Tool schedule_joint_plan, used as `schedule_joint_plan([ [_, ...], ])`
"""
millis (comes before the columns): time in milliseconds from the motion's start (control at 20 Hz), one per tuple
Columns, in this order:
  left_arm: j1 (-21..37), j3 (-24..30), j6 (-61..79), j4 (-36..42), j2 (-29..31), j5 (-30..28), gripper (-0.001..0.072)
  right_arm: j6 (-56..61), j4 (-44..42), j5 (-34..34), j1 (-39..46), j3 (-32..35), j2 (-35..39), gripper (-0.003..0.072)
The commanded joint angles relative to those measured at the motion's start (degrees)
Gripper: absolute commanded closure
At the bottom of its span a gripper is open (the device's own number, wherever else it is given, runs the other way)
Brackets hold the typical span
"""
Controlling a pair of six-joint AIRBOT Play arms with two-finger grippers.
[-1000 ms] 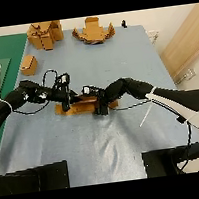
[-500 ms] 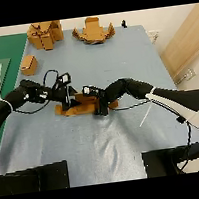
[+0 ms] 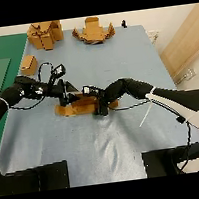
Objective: Fold the box.
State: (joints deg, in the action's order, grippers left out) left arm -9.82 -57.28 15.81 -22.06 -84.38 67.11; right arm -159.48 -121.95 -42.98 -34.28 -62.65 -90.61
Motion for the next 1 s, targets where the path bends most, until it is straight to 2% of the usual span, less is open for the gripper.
schedule_joint_plan([
  [0, 2.4, -0.2, -3.3, -0.1, 0.6, 0.9, 0.0226, 0.0, 0.0, 0.0, 0.0, 0.0, 0.0, 0.0027],
  [50, 3.8, -0.2, -4.6, -0.3, 1.0, 1.0, 0.0233, 0.0, 0.0, 0.0, 0.0, 0.0, 0.0, 0.0028],
  [100, 5.4, -0.2, -6.5, -0.7, 1.7, 1.1, 0.0322, 0.0, 0.0, 0.0, 0.0, 0.0, 0.0, 0.0028],
  [200, 8.9, -0.2, -9.9, -4.4, 3.6, 2.0, 0.0523, 0.0, 0.0, 0.0, 0.0, 0.0, 0.0, 0.0028],
  [250, 10.7, -0.2, -12.5, -6.8, 4.7, 3.5, 0.0698, 0.0, 0.0, 0.1, 0.0, 0.0, 0.0, 0.0028],
  [350, 13.3, 1.0, -15.0, -7.9, 6.6, 7.9, 0.0703, 0.0, 0.0, 0.2, 0.0, 0.0, 0.0, 0.0028],
  [450, 13.4, 4.7, -14.9, -8.0, 9.7, 8.5, 0.0704, 0.0, 0.0, 0.3, 0.0, 0.0, 0.0, 0.0028],
  [550, 10.7, 8.7, -15.5, -7.5, 13.3, 8.4, 0.0704, 0.0, 0.0, 0.4, 0.0, 0.0, 0.0, 0.0028],
  [650, 5.0, 10.5, -15.5, -7.3, 16.3, 7.5, 0.0703, 0.0, 0.0, 0.4, 0.0, 0.0, 0.0, 0.0028],
  [700, 1.6, 10.6, -16.2, -7.3, 17.3, 5.4, 0.0703, 0.0, 0.0, 0.4, 0.0, 0.0, 0.0, 0.0027],
  [800, -4.3, 10.5, -18.3, -7.2, 18.4, -2.4, 0.0703, 0.1, 0.0, 0.4, 0.0, 0.0, 0.0, 0.0028],
  [900, -8.5, 10.1, -22.0, -7.3, 18.4, -10.5, 0.0702, 0.1, 0.0, 0.4, 0.0, 0.0, 0.0, 0.0028],
  [950, -9.7, 9.7, -24.0, -7.3, 18.4, -12.7, 0.0702, 0.1, 0.0, 0.4, 0.0, 0.0, 0.0, 0.0028],
])
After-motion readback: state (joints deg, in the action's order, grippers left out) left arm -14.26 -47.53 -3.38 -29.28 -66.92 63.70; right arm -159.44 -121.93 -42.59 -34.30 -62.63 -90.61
